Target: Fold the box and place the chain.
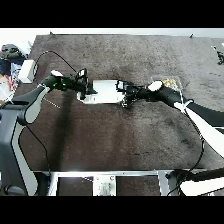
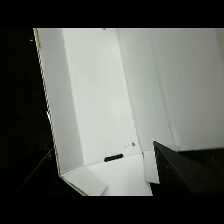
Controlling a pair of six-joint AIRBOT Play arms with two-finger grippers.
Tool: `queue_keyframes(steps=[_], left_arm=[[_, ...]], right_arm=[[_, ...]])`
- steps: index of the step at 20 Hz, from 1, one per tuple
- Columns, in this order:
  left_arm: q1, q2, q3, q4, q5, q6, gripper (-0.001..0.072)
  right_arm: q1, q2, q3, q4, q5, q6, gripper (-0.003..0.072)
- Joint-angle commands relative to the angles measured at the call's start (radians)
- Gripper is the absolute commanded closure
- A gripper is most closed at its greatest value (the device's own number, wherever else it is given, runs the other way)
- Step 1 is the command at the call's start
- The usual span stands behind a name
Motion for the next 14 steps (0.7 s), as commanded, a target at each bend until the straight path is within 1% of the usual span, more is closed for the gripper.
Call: queue_keyframes(steps=[1,4,7,12,14], left_arm=[[0.001,0.001,0.000,0.000,0.000,-0.001,0.0698],[0.001,0.001,0.000,0.000,0.000,-0.001,0.0698],[0.001,0.001,0.000,0.000,-0.001,-0.001,0.0698],[0.001,0.001,0.000,0.000,-0.001,-0.001,0.0698],[0.001,0.001,0.000,0.000,-0.001,-0.001,0.0697]], right_arm=[[-0.040,0.001,0.005,0.084,0.036,-0.020,-0.0029],[-0.063,-0.023,0.020,0.101,0.046,-0.024,-0.0028],[-0.063,-0.062,0.078,0.100,0.062,-0.023,-0.0028],[-0.097,-0.149,0.170,0.098,0.166,-0.011,-0.0028],[-0.124,-0.174,0.209,0.101,0.232,0.014,-0.0028]])
